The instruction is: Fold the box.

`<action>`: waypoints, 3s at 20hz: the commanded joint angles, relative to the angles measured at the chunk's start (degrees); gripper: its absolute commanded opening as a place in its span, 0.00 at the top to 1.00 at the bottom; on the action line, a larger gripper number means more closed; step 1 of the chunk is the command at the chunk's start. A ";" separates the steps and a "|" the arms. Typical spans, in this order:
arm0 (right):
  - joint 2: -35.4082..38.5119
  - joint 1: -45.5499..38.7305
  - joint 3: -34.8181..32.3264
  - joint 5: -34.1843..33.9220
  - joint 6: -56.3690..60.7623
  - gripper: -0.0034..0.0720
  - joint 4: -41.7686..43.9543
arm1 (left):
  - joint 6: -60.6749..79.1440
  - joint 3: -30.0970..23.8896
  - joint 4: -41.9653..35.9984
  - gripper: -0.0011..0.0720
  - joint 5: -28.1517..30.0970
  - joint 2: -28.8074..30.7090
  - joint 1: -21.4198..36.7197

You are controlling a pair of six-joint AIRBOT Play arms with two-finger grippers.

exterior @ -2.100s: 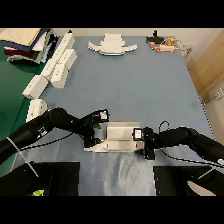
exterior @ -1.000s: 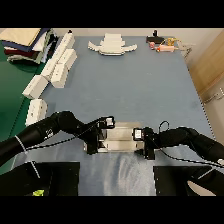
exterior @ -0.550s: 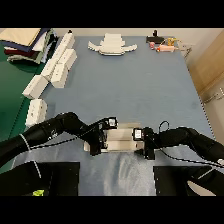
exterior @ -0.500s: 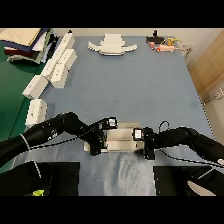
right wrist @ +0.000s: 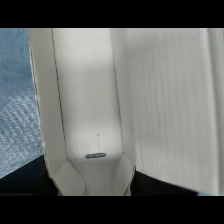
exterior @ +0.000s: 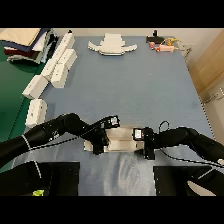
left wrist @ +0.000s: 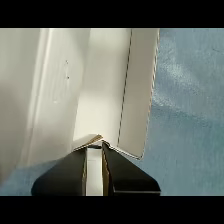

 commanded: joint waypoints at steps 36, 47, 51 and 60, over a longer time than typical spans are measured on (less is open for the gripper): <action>0.04 0.04 -0.02 0.02 -0.20 0.34 0.00 | -11.58 0.07 4.57 0.84 -9.25 7.41 4.83; 0.04 0.04 -0.02 0.00 -0.20 0.34 0.00 | -39.12 -1.75 8.85 0.97 -19.61 15.78 24.02; 0.04 0.04 -0.02 0.02 -0.20 0.34 0.00 | -46.18 -7.56 10.60 0.97 -18.64 15.80 29.86; 0.04 0.04 -0.02 0.02 -0.20 0.34 0.00 | -50.73 -10.78 9.73 0.97 -18.25 15.78 30.75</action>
